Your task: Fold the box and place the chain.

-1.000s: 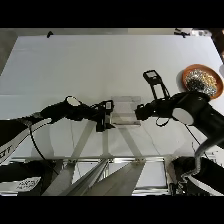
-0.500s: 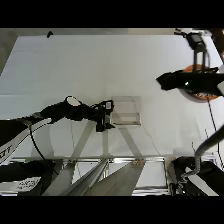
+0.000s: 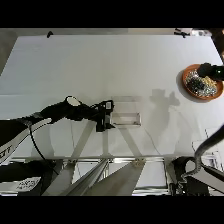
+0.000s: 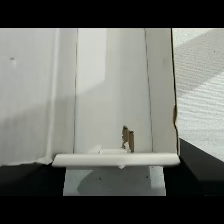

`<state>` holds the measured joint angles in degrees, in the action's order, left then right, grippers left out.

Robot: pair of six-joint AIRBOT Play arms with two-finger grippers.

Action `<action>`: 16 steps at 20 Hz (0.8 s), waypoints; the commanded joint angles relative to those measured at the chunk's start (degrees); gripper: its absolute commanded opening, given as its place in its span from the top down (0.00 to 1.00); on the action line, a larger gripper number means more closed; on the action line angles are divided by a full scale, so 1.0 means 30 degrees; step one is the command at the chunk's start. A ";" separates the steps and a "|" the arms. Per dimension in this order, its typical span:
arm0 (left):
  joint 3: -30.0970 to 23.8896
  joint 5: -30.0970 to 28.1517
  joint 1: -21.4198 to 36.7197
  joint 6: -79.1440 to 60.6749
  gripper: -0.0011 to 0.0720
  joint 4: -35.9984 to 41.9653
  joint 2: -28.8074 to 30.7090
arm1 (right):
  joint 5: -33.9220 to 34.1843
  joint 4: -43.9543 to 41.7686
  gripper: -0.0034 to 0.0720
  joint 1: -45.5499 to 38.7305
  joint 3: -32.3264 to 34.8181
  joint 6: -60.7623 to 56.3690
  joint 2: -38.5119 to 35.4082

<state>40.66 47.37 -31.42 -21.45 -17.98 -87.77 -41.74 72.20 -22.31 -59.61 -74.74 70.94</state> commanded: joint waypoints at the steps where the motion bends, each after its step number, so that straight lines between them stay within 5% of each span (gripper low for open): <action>1: 0.0000 -0.0007 0.0000 0.0000 0.45 0.0000 0.0000 | 0.0306 0.0189 0.39 -0.1421 -0.1326 0.0015 0.3657; 7: 0.0000 0.0000 0.0000 0.0000 0.45 0.0000 0.0000 | 0.1107 0.0889 0.40 -0.1421 -0.1953 -0.2608 0.7031; 10: 0.0000 -0.0007 0.0000 0.0000 0.45 0.0000 0.0000 | 0.1202 0.3810 0.40 -0.1413 -0.1953 -0.5625 0.7388; 16: 0.0000 0.0000 0.0000 0.0000 0.45 0.0000 0.0000 | 0.0918 0.4218 0.42 -0.1413 -0.1953 -0.5413 0.7635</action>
